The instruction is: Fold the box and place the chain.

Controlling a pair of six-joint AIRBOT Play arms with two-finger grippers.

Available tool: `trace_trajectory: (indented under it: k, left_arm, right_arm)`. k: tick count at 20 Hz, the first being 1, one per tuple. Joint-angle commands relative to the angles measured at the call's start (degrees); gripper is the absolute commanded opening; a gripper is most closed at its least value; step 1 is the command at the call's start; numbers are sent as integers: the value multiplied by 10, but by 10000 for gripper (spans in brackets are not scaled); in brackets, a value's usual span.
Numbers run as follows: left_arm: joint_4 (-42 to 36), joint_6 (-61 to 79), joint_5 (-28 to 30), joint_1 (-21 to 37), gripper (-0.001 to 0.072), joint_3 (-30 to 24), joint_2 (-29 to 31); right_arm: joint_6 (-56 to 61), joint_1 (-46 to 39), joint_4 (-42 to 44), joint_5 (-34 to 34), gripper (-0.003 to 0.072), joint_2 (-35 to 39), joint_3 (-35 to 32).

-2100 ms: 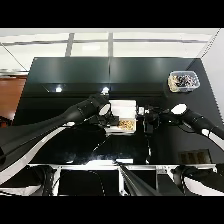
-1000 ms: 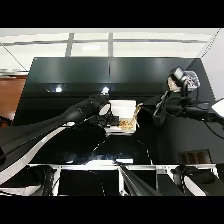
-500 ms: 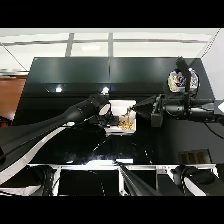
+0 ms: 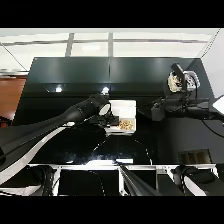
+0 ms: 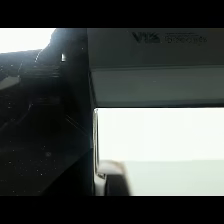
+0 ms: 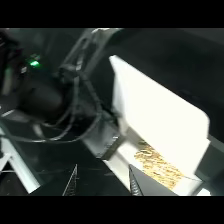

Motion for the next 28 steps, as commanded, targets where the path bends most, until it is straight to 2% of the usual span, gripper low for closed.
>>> trace_trajectory:
  k: [1, 7, 9, 10, 13, 15, 17, 20, 23, 24, 25, 26, 27, 28]
  left_arm:
    - [0, 0, 13, 0, 32, 0, 0]
    - [2, -7, 4, 0, 40, 0, 0]
    - [3, -35, -12, 0, 386, 7, 0]
    - [3, -36, -20, -1, 432, 13, 2]
    - [7, 28, -38, 0, 432, 35, 24]
    - [7, 114, -48, -1, 426, 36, 63]
    - [14, 189, -83, -1, 426, 31, 120]
    - [90, 212, -94, 20, 426, -22, 214]
    - [80, 247, -59, 121, 427, -122, 297]
    - [39, 265, -23, 172, 427, -162, 320]
    - [-49, 312, 18, 232, 428, -199, 333]
    - [-169, 396, 47, 286, 482, -232, 335]
    - [-307, 527, 62, 333, 680, -264, 332]
    - [-442, 687, 62, 371, 709, -295, 325]
  right_arm:
    - [8, -44, -10, 28, 380, 0, 10]
    - [7, -60, -11, 74, 380, 0, 10]
    - [6, -60, -12, 70, 381, 0, 10]
    - [3, -60, -12, 66, 381, 0, 10]
    - [-4, -60, -15, 57, 381, 0, 10]
    - [-4, -60, -32, 52, 381, 0, 10]
    - [-4, -60, -58, 51, 381, 0, 10]
    - [-3, -60, -80, 50, 380, 0, 10]
    - [-3, -60, -87, 39, 381, 0, 10]
    - [-3, -60, -87, 32, 380, 0, 10]
    - [-2, -60, -87, 23, 380, 0, 10]
    - [1, -60, -87, 15, 380, 0, 10]
    - [1, -60, -87, 10, 381, 0, 10]
    - [0, -60, -86, 7, 380, 0, 10]
